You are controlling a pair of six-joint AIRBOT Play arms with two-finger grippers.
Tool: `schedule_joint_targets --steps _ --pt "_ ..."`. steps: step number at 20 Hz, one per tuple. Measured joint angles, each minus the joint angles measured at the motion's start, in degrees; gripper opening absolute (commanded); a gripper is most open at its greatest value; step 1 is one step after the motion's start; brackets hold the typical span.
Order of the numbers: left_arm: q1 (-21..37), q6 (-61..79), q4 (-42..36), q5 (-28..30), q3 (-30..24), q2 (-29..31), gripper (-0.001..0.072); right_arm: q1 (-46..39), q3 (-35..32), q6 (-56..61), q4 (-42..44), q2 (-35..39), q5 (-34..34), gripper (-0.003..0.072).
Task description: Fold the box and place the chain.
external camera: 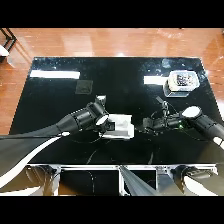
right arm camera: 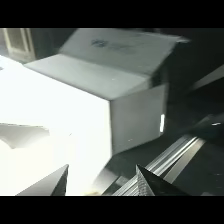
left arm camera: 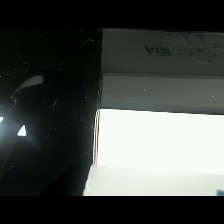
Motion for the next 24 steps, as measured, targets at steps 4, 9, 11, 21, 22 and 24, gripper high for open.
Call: schedule_joint_targets --steps 4,9,11,21,22,24 --pt "0.00 0.02 0.00 -0.02 0.02 0.00 0.0018 0.20 1.07 -0.24 0.94 -0.04 2.54 0.0511" --pt "0.00 0.04 -0.02 -0.02 0.02 0.00 0.0018 3.93 1.66 -0.17 1.38 -0.04 2.75 0.0508" --pt "0.00 0.04 -0.02 -0.02 0.00 0.00 0.0018 6.40 1.75 1.07 1.27 -0.04 0.55 0.0508" --pt "0.00 0.07 -0.02 -0.52 0.02 0.00 0.0018 17.90 4.74 12.81 -7.21 -0.22 -11.43 0.0506" --pt "0.00 0.07 -0.02 -0.55 0.02 0.00 0.0018 18.88 5.42 15.08 -9.18 -0.24 -11.91 0.0472" --pt "0.00 0.07 0.02 -0.66 0.02 0.00 0.0018 20.61 6.51 19.32 -12.46 -0.28 -12.90 0.0471"
